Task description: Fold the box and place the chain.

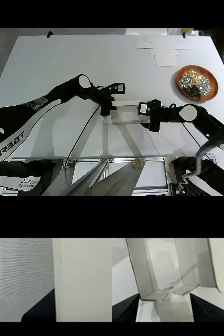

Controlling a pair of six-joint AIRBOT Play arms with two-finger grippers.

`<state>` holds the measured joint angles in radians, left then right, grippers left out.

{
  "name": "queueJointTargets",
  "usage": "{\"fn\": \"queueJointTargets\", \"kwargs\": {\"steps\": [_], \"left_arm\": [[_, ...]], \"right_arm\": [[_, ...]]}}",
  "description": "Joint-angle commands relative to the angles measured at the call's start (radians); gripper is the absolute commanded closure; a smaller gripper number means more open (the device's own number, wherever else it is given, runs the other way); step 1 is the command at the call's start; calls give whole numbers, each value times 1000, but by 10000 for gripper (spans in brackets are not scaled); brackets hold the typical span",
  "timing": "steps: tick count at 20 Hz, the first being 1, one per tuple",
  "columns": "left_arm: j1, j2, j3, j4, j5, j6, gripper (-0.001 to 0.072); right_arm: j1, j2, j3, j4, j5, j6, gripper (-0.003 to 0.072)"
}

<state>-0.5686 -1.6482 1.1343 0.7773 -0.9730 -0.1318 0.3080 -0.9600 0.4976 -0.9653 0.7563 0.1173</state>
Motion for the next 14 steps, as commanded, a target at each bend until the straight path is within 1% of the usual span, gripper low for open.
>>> {"fn": "queueJointTargets", "kwargs": {"steps": [1, 4, 7, 9, 11, 14], "left_arm": [[0, 0, 0, 0, 0, 0, 699], [0, 0, 0, 0, 0, 0, 699], [0, 0, 0, 0, 0, 0, 699], [0, 0, 0, 0, 0, 0, 699], [0, 0, 0, 0, 0, 0, 699], [0, 0, 0, 0, 0, 0, 699]], "right_arm": [[-54, 0, 1, 60, 3, -32, 27], [-86, -6, 1, 122, 3, -148, 27], [-86, -68, 1, 235, 4, -257, 27], [-91, -110, 1, 267, 3, -334, 27], [-131, -128, 1, 319, 4, -392, 27], [-193, -131, 1, 326, 17, -443, 25]]}}
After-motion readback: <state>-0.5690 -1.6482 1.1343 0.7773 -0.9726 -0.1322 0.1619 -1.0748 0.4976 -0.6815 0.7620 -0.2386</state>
